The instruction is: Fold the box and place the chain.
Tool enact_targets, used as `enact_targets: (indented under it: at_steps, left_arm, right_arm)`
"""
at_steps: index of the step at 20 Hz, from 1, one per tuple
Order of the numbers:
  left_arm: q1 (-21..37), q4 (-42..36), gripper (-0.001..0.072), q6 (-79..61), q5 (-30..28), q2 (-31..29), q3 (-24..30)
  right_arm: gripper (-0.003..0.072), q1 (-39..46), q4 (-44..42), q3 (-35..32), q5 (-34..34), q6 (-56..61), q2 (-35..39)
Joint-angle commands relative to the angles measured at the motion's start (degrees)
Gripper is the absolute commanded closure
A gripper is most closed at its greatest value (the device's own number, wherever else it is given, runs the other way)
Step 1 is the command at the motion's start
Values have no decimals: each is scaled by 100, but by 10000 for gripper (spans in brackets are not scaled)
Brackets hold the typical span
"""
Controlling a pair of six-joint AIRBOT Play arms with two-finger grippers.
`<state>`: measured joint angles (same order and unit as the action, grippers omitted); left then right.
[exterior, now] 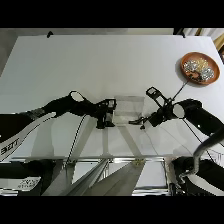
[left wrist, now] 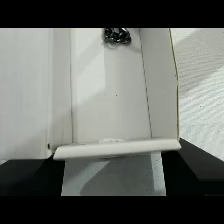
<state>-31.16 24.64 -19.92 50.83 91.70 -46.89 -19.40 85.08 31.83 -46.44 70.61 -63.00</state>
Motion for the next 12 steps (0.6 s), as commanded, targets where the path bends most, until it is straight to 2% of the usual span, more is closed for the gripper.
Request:
enact_targets:
  at_steps: [1, 9, 10, 11, 12]
  left_arm:
    - [0, 0, 502, 0, -2, 0, -2]
    - [0, 0, 502, 0, -2, 0, -2]
    - [0, 0, 502, 0, -2, 0, -2]
    - [0, 0, 502, 0, 0, 0, -2]
    - [0, 0, 502, 0, -2, 0, -2]
  right_arm:
    - [525, -4, -26, -13, -76, 0, -4]
    - [532, -4, -31, -111, 111, 2, -129]
    - [623, -7, -42, -111, 105, 2, -170]
    - [670, -7, -48, -111, 103, 2, -184]
    - [670, -7, -46, -111, 94, 2, -173]
